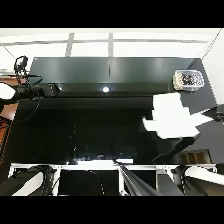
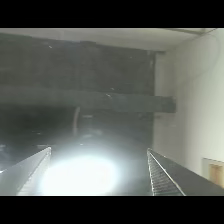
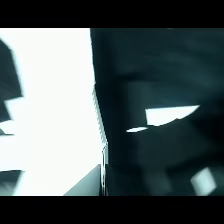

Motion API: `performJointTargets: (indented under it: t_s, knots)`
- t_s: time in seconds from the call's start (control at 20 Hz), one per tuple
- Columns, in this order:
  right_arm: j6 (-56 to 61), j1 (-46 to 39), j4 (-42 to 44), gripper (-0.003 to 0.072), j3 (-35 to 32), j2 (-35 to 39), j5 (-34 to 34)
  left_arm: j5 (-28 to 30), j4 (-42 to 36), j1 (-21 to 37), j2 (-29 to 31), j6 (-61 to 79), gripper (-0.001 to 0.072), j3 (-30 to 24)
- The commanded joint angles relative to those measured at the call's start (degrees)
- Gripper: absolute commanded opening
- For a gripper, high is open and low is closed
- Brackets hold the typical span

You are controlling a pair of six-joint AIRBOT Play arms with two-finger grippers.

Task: Fold the box and place the chain.

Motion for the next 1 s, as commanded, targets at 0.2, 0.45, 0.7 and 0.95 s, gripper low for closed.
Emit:
performJointTargets:
  t_s: [0.2, 0.45, 0.7, 0.95]
  knots:
    - [-7.13, 21.4, 29.29, 0.0014, -35.67, 31.15, -20.81, -0.87, -9.46, -1.86, -0.31, 0.76, 0.0711, -6.21]
    - [-4.35, 45.22, 35.63, 0.0014, -40.72, 35.01, -39.06, -1.46, -25.38, -11.15, -3.3, 10.88, 0.071, -6.62]
    - [-1.42, 59.25, 35.76, 0.0014, -40.72, 35.01, -49.0, -6.51, -35.5, -15.26, -14.27, 20.52, 0.071, -1.42]
    - [-0.39, 60.65, 34.8, 0.0014, -40.72, 35.01, -47.52, -20.22, -51.98, -15.23, -28.28, 38.91, 0.071, 3.28]
